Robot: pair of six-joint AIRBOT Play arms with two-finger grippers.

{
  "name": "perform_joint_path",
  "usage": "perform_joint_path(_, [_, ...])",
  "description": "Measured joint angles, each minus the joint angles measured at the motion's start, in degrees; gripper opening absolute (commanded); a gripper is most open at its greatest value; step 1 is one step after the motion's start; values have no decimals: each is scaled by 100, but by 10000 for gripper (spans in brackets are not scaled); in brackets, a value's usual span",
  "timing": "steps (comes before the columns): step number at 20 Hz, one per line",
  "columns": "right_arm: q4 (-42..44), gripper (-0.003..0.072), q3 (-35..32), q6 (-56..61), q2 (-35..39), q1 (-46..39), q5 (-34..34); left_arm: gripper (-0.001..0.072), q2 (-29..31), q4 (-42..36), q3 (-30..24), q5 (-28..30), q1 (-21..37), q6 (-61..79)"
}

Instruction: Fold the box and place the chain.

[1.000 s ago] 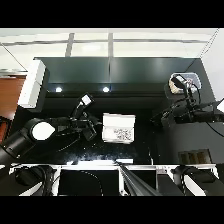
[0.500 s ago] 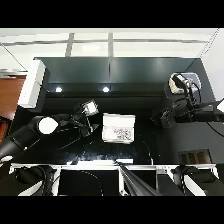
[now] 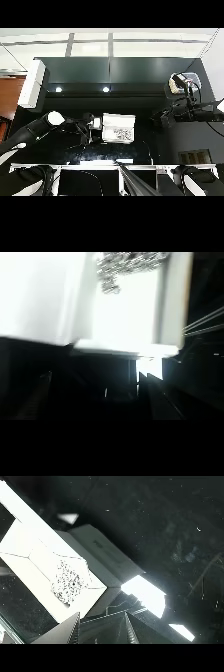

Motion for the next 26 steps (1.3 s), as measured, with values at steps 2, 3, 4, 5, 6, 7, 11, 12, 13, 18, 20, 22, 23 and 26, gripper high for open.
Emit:
perform_joint_path(2, [0,357,0,0,0,0,0,713,-149,-214,0,-216,9,389])
perform_joint_path(3, [0,357,0,0,0,0,0,714,-214,-299,0,-295,11,522])
perform_joint_path(4, [0,357,0,0,0,0,-2,714,-271,-376,0,-341,11,614])
perform_joint_path(5, [0,357,0,0,0,0,0,715,-330,-481,0,-363,11,693])
perform_joint_path(6, [0,357,0,0,0,0,-2,714,-374,-584,0,-378,11,743])
perform_joint_path(7, [0,357,0,0,0,0,0,714,-411,-695,0,-378,11,789])
perform_joint_path(11, [2,357,0,-2,0,0,0,714,-479,-916,0,-341,11,874])
perform_joint_path(12, [2,357,0,-2,0,0,0,714,-483,-946,0,-313,11,874])
perform_joint_path(13, [2,356,0,-2,0,0,0,714,-492,-970,0,-258,11,879])
perform_joint_path(18, [17,356,0,0,0,0,0,714,-557,-1045,9,-31,11,874])
perform_joint_path(20, [20,357,0,24,0,0,0,713,-573,-1113,15,-13,11,876])
perform_joint_path(22, [20,357,0,28,0,0,0,713,-581,-1169,17,-11,11,876])
perform_joint_path(23, [20,357,0,42,0,0,0,713,-586,-1189,17,-35,11,876])
perform_joint_path(26, [20,357,0,44,0,0,-2,713,-592,-1228,22,-138,7,876])
